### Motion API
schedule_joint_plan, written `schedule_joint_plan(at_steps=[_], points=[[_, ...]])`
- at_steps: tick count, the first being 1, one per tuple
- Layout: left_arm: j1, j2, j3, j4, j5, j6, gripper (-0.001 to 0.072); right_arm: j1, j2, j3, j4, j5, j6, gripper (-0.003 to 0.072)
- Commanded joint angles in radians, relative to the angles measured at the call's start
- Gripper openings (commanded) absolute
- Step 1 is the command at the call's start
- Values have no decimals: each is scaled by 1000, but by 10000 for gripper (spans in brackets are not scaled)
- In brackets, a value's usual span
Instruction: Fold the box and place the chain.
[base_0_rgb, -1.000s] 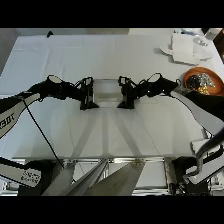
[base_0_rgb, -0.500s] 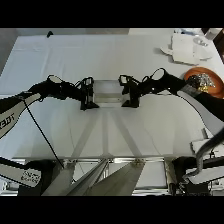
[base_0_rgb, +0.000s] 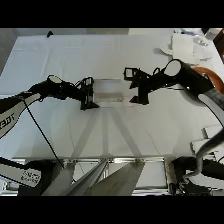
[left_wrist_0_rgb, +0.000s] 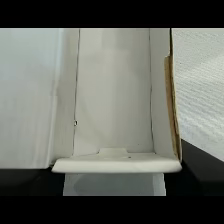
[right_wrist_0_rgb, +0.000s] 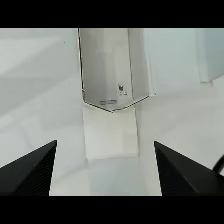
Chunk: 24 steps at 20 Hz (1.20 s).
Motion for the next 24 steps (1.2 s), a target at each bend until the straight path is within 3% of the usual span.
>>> schedule_joint_plan(at_steps=[1, 2, 3, 4, 8, 14, 18, 24], points=[[0, 0, 1, 0, -1, 1, 393, 0, 69, 1, 57, 34, 214, 456], [0, 0, 1, 0, -1, 1, 393, 0, 72, 1, 109, 34, 244, 300], [0, 0, 1, 0, -1, 1, 393, 0, 71, 1, 164, 33, 253, 87], [0, 0, 1, 0, -1, 1, 393, 0, 69, 1, 229, 4, 273, 15], [0, 0, 1, 0, -1, 1, 393, 0, 57, 1, 388, -274, 493, 10], [0, 0, 0, 0, -1, 1, 393, -5, -92, 10, 439, -197, 536, 9], [0, 0, 1, 0, -1, 1, 393, -27, -229, 118, 438, -110, 537, 9], [0, 0, 1, 0, -1, 1, 393, -29, -355, 267, 421, -238, 580, 9]])
